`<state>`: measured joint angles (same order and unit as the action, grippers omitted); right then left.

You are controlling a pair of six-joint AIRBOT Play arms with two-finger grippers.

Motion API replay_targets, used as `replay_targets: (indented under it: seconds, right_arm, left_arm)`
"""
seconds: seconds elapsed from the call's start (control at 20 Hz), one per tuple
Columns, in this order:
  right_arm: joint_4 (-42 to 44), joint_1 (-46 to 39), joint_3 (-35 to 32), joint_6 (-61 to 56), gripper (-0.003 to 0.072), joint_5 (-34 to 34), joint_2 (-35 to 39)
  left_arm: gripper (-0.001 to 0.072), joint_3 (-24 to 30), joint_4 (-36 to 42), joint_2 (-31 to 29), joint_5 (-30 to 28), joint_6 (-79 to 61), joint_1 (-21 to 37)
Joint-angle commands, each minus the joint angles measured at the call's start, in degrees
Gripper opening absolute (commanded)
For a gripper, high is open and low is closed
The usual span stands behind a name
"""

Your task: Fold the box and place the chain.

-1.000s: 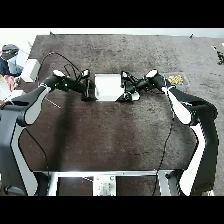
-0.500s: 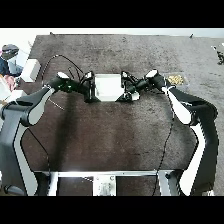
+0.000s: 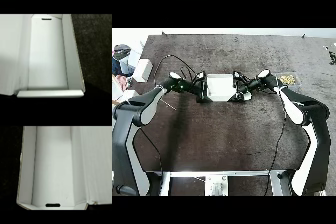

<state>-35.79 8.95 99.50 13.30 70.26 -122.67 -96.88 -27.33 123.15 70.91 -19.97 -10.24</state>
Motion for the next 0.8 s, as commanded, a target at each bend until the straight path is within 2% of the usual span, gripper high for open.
replay_targets:
  seconds: [0.0, 0.4, 0.45, 0.5, 0.55, 0.75]
  right_arm:
    - [0.02, 0.02, 0.0, -0.02, 0.0605, 0.0, -0.02]
    - [0.02, 0.02, 0.0, -0.02, 0.0605, 0.0, -0.02]
    - [0.02, 0.02, 0.0, 0.0, 0.0605, 0.02, -0.02]
    - [0.02, 0.02, 0.0, -0.02, 0.0606, 0.0, -0.02]
    - [0.02, 0.02, 0.0, -0.02, 0.0605, 0.0, -0.02]
    - [0.02, 0.02, 0.0, -0.02, 0.0606, 0.0, -0.02]
  left_arm:
    - [0.072, -0.02, -0.11, 0.37, -1.05, -0.04, 0.0]
    - [0.0704, -0.02, 0.0, 0.37, -1.33, -0.02, -0.02]
    - [0.0557, -0.02, -0.04, 0.37, -1.31, -0.02, 0.0]
    - [0.0447, -0.02, -0.09, 0.39, -1.33, -0.04, 0.0]
    - [0.0417, -0.02, -0.09, 0.39, -1.36, 0.0, 0.0]
    - [0.0417, -0.02, -0.07, 0.39, -1.31, 0.0, 0.0]
